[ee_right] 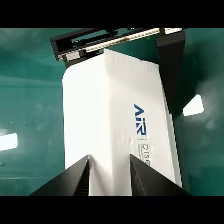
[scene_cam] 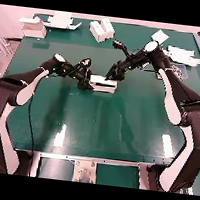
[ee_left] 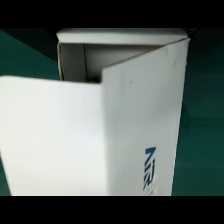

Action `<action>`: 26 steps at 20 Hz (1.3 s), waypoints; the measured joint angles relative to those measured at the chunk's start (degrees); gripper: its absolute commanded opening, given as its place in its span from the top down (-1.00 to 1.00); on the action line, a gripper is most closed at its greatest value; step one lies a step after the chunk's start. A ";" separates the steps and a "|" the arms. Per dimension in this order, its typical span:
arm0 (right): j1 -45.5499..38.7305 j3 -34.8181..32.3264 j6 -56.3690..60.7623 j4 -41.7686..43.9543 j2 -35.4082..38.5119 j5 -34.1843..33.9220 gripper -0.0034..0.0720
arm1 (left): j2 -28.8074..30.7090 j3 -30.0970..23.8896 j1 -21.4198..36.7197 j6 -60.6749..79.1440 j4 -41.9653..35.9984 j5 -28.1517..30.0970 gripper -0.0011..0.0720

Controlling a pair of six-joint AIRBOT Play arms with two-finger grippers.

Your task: Fold the box and place the chain.

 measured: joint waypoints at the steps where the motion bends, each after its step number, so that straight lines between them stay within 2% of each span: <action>1: 0.02 0.00 -0.09 -0.26 0.00 -0.28 0.15 | 0.00 0.00 0.00 0.00 0.00 0.00 -0.51; 5: 0.17 0.00 -1.44 -0.68 0.02 -2.45 0.23 | 0.00 0.00 0.09 -0.04 -0.02 0.11 -0.51; 15: 1.18 0.00 -4.13 -0.85 0.07 -5.51 0.23 | 0.00 0.00 0.11 -0.07 -0.02 0.13 -0.51; 26: 1.27 0.02 -4.37 -1.53 0.07 -2.56 0.30 | 0.00 0.00 0.02 0.09 -0.02 -0.24 -0.51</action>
